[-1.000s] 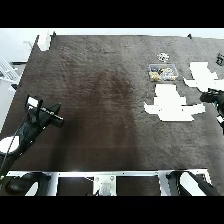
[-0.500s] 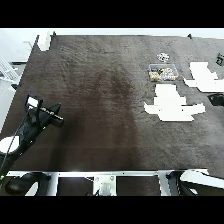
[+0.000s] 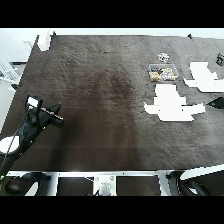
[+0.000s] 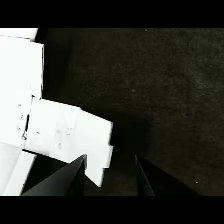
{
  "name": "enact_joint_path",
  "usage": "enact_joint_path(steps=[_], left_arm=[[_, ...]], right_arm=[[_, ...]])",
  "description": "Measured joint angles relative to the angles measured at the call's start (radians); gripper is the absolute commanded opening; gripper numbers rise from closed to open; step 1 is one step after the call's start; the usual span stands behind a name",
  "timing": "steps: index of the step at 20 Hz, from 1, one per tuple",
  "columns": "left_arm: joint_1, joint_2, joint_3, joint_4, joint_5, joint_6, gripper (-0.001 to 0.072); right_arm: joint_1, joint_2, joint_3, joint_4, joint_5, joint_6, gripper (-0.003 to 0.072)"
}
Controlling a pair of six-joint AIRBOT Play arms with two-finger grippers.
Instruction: Fold the box and place the chain.
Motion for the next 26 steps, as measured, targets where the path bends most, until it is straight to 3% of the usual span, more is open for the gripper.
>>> enact_joint_path(steps=[2, 6, 23, 24, 25, 26], left_arm=[[0.0, 0.0, 0.0, 0.0, 0.0, 0.0, 0.002], [0.0, 0.0, 0.0, 0.0, 0.0, 0.0, 0.002], [0.0, 0.0, 0.0, 0.0, 0.0, 0.0, 0.002], [0.0, 0.0, 0.0, 0.0, 0.0, 0.0, 0.002], [0.0, 0.0, 0.0, 0.0, 0.0, 0.0, 0.002], [0.0, 0.0, 0.0, 0.0, 0.0, 0.0, 0.002]], right_arm=[[0.0, -0.043, 0.066, -0.003, 0.044, 0.005, 0.0389], [0.0, -0.108, 0.12, 0.002, 0.099, 0.008, 0.0523], [0.057, -0.248, 0.131, 0.087, 0.237, 0.087, 0.0508], [0.059, -0.25, 0.131, 0.089, 0.243, 0.088, 0.0503], [0.061, -0.251, 0.13, 0.089, 0.248, 0.09, 0.0436], [0.063, -0.253, 0.13, 0.087, 0.251, 0.092, 0.0423]])
